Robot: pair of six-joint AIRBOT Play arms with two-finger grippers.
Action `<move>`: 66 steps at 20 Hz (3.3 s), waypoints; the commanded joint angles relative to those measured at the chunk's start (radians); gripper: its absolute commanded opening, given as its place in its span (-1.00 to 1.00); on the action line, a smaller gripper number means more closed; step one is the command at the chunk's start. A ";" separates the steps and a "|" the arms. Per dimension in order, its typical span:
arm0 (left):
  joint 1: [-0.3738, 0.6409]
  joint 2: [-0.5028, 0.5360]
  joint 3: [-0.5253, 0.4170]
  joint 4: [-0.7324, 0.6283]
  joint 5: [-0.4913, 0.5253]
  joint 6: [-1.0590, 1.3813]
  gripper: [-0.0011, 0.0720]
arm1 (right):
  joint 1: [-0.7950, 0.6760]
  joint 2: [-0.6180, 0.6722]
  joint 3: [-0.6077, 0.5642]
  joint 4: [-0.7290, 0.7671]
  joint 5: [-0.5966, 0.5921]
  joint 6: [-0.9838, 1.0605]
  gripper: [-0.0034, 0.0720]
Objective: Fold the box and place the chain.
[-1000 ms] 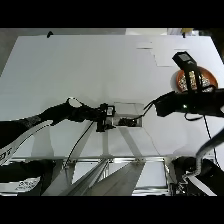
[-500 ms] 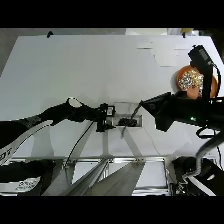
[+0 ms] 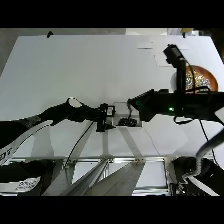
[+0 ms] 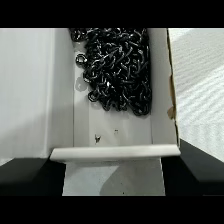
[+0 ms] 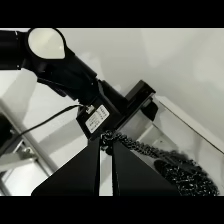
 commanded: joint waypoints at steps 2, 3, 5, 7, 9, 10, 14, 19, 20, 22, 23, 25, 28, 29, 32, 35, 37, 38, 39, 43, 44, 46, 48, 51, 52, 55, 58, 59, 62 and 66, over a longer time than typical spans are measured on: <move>0.001 0.001 0.000 0.000 0.000 0.000 -0.94 | 0.034 -0.084 0.000 0.006 -0.009 -0.008 -0.87; 0.001 0.001 0.000 0.000 0.000 0.000 -0.94 | 0.033 -0.098 0.000 0.003 -0.008 -0.007 -0.87; 0.001 0.001 0.000 0.000 0.000 0.000 -0.94 | 0.033 -0.121 -0.001 0.001 -0.009 -0.007 -0.87; 0.001 0.001 0.000 0.000 0.000 0.000 -0.94 | 0.033 -0.137 -0.005 -0.001 -0.007 -0.007 -0.87; 0.001 0.001 0.000 0.000 0.000 0.000 -0.94 | 0.033 -0.152 -0.006 -0.002 -0.005 -0.007 -0.87; 0.001 0.001 0.000 0.000 0.000 0.000 -0.94 | 0.033 -0.160 -0.006 -0.003 -0.005 -0.007 -0.87; 0.001 0.001 0.000 0.000 0.000 0.000 -0.94 | 0.033 -0.212 -0.007 -0.003 0.011 -0.008 -0.87; 0.001 0.001 0.000 0.000 0.000 0.000 -0.94 | 0.018 -0.237 0.007 0.009 0.036 -0.074 -0.05; 0.001 0.001 0.000 0.000 0.000 0.000 -0.94 | -0.002 -0.238 0.025 0.015 0.053 -0.113 0.12; 0.001 0.001 0.000 0.000 0.000 0.000 -0.94 | -0.063 -0.246 0.080 0.014 0.087 -0.147 0.00; 0.001 0.001 0.000 0.000 0.000 0.000 -0.94 | -0.100 -0.257 0.117 0.014 0.106 -0.180 -0.17; 0.001 0.001 0.000 0.000 0.000 0.000 -0.94 | -0.163 -0.293 0.187 0.013 0.126 -0.241 -0.35; 0.001 0.001 0.000 0.000 0.000 0.000 -0.94 | -0.224 -0.380 0.243 -0.018 0.127 -0.338 -0.83; 0.001 0.001 0.000 0.000 0.000 0.000 -0.94 | -0.235 -0.413 0.244 -0.035 0.127 -0.351 -0.86; 0.001 0.001 0.000 0.000 0.000 0.000 -0.94 | -0.241 -0.517 0.244 -0.118 0.140 -0.353 -0.87; 0.001 0.001 0.000 0.000 0.000 0.000 -0.94 | -0.224 -0.579 0.244 -0.143 0.153 -0.396 -0.87; 0.001 0.001 0.000 0.000 0.000 0.000 -0.94 | -0.206 -0.592 0.243 -0.143 0.167 -0.449 -0.86; 0.001 0.001 0.000 0.000 0.000 0.000 -0.94 | -0.197 -0.591 0.243 -0.142 0.168 -0.475 -0.86; 0.001 0.001 0.000 0.000 0.000 0.000 -0.94 | -0.190 -0.591 0.243 -0.140 0.171 -0.504 -0.85; 0.001 0.001 0.000 0.000 0.000 0.000 -0.94 | -0.187 -0.591 0.241 -0.116 0.214 -0.597 -0.68; 0.001 0.001 0.000 0.000 0.000 0.000 -0.94 | -0.187 -0.591 0.235 -0.109 0.226 -0.619 -0.68; 0.001 0.001 0.000 0.000 0.000 0.000 -0.94 | -0.185 -0.589 0.202 -0.087 0.251 -0.679 -0.68; 0.001 0.001 0.000 0.000 0.000 0.000 -0.94 | -0.168 -0.585 0.163 -0.073 0.272 -0.733 -0.68; 0.001 0.001 0.000 0.000 0.000 0.000 -0.94 | -0.116 -0.535 0.105 -0.040 0.262 -0.782 -0.68; 0.001 0.001 0.000 0.000 0.000 0.000 -0.94 | -0.097 -0.510 0.089 -0.038 0.256 -0.790 -0.68; 0.001 0.001 0.000 0.000 0.000 0.000 -0.94 | -0.031 -0.425 0.051 -0.041 0.221 -0.794 -0.68; 0.001 0.001 0.000 0.000 0.000 0.000 -0.94 | 0.015 -0.392 0.029 -0.064 0.179 -0.793 -0.57; 0.001 0.001 0.000 0.000 0.000 0.000 -0.94 | 0.024 -0.394 0.028 -0.072 0.179 -0.793 -0.56; 0.001 0.001 0.000 0.000 0.000 0.000 -0.94 | 0.031 -0.394 0.024 -0.072 0.176 -0.793 -0.37; 0.001 0.001 0.000 0.000 0.000 0.000 -0.94 | 0.031 -0.394 0.024 -0.098 0.174 -0.793 -0.26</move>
